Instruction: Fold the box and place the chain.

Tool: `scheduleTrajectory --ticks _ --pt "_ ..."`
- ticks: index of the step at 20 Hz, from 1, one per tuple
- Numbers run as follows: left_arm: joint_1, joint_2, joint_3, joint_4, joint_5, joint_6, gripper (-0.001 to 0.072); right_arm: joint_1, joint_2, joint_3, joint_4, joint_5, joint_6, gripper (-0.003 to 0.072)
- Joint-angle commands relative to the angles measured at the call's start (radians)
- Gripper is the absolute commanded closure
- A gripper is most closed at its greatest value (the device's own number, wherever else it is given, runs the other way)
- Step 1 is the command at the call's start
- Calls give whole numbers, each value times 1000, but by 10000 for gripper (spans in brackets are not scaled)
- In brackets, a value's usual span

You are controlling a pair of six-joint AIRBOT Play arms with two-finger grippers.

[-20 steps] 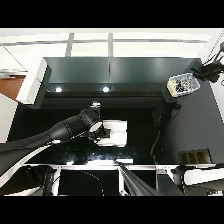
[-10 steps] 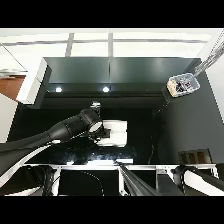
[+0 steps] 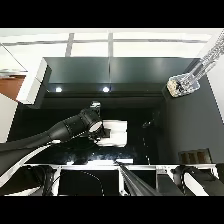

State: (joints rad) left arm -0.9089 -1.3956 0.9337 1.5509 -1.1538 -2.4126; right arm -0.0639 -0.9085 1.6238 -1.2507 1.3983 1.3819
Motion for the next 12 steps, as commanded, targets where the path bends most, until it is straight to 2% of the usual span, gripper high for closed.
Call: scheduleTrajectory --ticks 1,5,12 --pt "0 0 0 0 -2 0 681 129 39 -2 48 144 -11 650" --pt "0 0 0 0 -3 0 681 255 39 -70 174 216 -61 650" --pt "0 0 0 0 -3 0 681 394 38 -241 340 185 -96 650"
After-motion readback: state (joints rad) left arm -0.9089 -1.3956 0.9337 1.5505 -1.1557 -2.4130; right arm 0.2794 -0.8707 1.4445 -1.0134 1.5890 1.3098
